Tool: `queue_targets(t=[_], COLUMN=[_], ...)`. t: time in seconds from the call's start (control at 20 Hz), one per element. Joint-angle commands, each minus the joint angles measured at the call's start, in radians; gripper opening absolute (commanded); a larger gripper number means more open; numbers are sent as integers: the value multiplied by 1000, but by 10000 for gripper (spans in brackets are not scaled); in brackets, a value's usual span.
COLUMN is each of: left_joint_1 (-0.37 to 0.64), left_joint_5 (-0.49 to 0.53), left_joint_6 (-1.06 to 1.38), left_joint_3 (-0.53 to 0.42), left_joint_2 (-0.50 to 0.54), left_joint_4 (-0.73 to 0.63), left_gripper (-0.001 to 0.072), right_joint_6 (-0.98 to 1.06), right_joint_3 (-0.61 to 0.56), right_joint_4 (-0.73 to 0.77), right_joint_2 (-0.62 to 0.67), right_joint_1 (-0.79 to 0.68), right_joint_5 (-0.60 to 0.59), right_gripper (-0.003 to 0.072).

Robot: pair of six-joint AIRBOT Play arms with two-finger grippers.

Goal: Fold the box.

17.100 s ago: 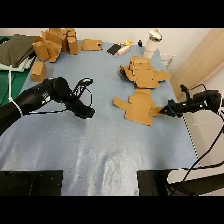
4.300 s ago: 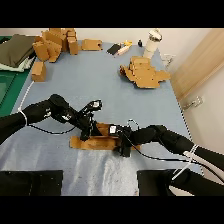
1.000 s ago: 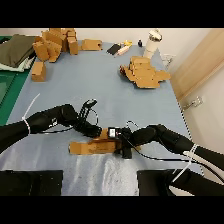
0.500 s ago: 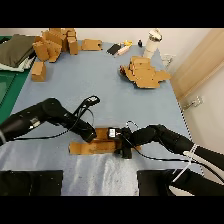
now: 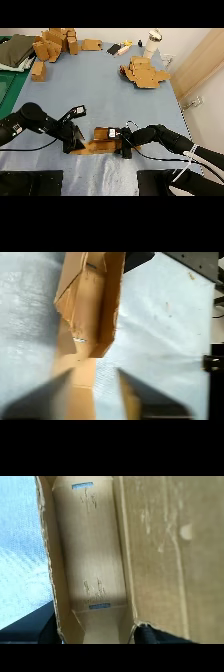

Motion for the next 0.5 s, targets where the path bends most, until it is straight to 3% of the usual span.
queue_targets(t=[0.0, 0.05, 0.1, 0.2, 0.45], left_joint_1=[53, 49, 39, 13, -30], left_joint_5=[203, 230, 235, 238, 246], left_joint_6=[419, 512, 601, 716, 728], left_joint_3=[-133, -155, -171, -195, -208], left_joint_2=[5, 5, 4, -1, -34], left_joint_4=[-150, -193, -232, -258, -294], left_gripper=[618, 620, 695, 695, 682], right_joint_6=[0, 0, 0, 0, 0], right_joint_3=[1, 1, 1, 1, 1], right_joint_4=[-2, -2, -2, -2, -2], right_joint_2=[1, 1, 1, 1, 1], right_joint_1=[0, 0, 0, 0, 0], right_joint_5=[0, 0, 0, 0, 0], right_gripper=[440, 440, 440, 440, 440])
